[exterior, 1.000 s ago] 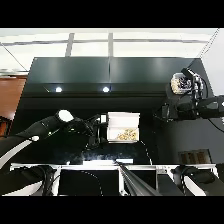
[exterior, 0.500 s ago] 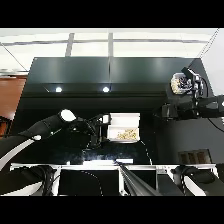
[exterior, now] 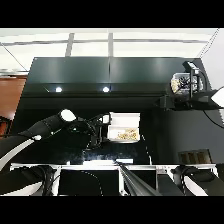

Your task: Fold the box and place the chain.

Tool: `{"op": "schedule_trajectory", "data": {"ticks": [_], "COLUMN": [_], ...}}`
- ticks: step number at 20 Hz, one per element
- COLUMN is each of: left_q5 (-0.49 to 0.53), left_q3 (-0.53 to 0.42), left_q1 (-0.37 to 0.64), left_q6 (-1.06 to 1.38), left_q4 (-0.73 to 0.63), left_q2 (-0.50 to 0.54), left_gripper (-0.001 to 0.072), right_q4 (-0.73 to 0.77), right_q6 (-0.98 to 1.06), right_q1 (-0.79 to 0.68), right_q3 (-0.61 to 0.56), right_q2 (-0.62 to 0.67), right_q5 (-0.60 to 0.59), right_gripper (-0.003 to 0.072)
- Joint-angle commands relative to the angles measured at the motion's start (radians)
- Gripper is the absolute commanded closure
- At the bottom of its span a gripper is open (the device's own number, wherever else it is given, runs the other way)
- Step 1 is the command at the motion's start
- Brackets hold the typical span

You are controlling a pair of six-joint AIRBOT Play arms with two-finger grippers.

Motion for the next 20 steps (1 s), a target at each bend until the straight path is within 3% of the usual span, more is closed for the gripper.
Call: {"op": "schedule_trajectory", "data": {"ticks": [1,3,8,10,14,17,20], "left_q5": [0.000,0.000,0.000,0.000,0.000,0.000,0.000], "left_q3": [0.001,0.001,0.001,0.001,0.001,0.001,0.001], "left_q1": [0.000,0.000,0.000,0.000,0.000,0.000,0.000], "left_q6": [0.000,0.000,0.000,0.000,0.000,0.000,0.000], "left_q4": [0.000,0.000,0.000,0.000,0.000,0.000,0.000], "left_q2": [-0.001,-0.001,-0.001,-0.001,-0.001,-0.001,-0.001], "left_gripper": [0.0366,0.0366,0.0366,0.0366,0.0366,0.0366,0.0366], "right_q4": [0.130,0.196,0.217,0.215,0.207,0.198,0.224], "right_q6": [-0.127,-0.261,-0.678,-0.806,-0.870,-0.868,-0.918], "right_q1": [0.008,0.042,0.156,0.200,0.208,0.208,0.211], "right_q3": [0.000,0.000,0.002,0.026,0.056,0.002,-0.088], "right_q2": [-0.122,-0.195,-0.277,-0.262,-0.172,-0.135,-0.135], "right_q5": [-0.126,-0.158,-0.174,-0.083,0.055,0.169,0.074], "right_gripper": [0.0292,0.0020,0.0020,0.0022,0.0023,0.0023,0.0023]}}
